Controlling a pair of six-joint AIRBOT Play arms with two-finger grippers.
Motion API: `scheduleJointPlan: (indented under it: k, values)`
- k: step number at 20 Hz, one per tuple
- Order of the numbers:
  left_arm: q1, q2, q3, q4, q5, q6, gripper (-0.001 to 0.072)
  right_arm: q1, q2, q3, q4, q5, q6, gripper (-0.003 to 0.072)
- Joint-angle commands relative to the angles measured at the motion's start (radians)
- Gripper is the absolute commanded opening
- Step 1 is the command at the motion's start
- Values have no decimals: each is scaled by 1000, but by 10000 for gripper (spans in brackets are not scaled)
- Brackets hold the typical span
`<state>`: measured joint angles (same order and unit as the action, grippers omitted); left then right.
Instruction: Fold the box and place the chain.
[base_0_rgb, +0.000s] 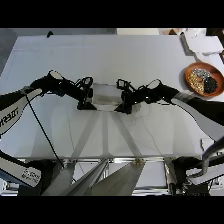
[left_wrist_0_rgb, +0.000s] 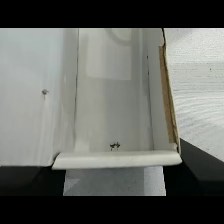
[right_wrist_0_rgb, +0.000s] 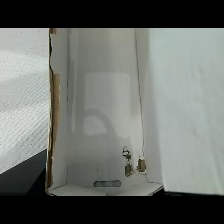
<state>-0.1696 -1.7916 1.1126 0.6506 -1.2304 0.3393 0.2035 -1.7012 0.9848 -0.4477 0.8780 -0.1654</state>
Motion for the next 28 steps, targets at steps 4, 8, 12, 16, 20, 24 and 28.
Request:
scheduleJointPlan:
  k: [4, 8, 12, 16, 20, 24, 28]
  values:
    - [0, 0, -1, 0, 0, 0, 274, 0, -1, 0, -12, -6, 0, 495]
    - [0, 0, -1, 0, 0, 0, 274, 0, 10, 1, -172, -7, 0, 619]
    - [0, 0, -1, 0, 0, 0, 274, 0, 70, 0, -280, -7, 35, 618]
    - [0, 0, -1, 0, 0, 0, 274, 0, 156, 1, -395, -9, 61, 617]
    - [0, 0, -1, 0, 0, 0, 274, 0, 244, 1, -511, -1, 193, 551]
    - [0, 0, -1, 0, 0, 0, 274, 0, 323, 1, -584, 2, 367, 511]
    - [0, 0, -1, 0, 0, 0, 274, 0, 371, 1, -558, 13, 540, 126]
